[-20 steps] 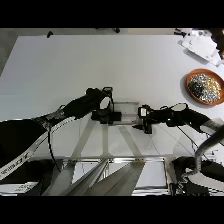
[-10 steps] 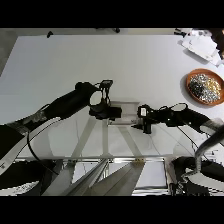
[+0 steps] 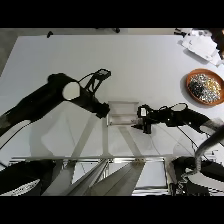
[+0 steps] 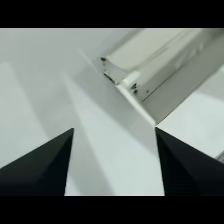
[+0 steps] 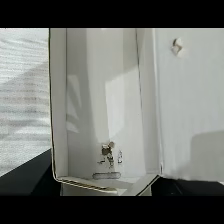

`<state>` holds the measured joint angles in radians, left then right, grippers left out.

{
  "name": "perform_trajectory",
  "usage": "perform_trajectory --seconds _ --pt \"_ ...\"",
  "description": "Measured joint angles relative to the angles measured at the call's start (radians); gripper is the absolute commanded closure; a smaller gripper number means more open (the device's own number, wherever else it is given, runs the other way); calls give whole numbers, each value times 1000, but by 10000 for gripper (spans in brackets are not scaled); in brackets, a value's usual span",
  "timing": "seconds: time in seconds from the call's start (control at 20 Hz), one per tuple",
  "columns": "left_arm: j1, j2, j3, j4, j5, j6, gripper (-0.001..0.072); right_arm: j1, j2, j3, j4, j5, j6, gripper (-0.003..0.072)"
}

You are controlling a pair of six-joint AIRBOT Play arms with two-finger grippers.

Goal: Fold the box and place the chain.

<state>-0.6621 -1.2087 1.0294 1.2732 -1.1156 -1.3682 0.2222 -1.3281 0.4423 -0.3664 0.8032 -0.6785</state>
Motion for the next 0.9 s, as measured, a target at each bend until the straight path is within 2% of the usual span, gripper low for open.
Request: perform_trajectory --seconds 0.05,0.1,0.25,0.35,0.65,0.9 --pt "29 41 -47 -28 14 154 98 0 0 0 0 0 0 246" --pt "63 84 -106 -72 37 330 -2 0 0 0 0 0 0 246" --pt "150 148 -276 -212 89 824 7 0 0 0 0 1 0 246" --pt "182 136 -354 -304 116 1085 4 0 0 0 -1 1 0 246" --pt "204 -35 -424 -558 229 1500 2 0 0 0 -1 1 0 246" --pt "192 -109 -433 -723 315 1699 3 0 0 0 -1 1 0 246"
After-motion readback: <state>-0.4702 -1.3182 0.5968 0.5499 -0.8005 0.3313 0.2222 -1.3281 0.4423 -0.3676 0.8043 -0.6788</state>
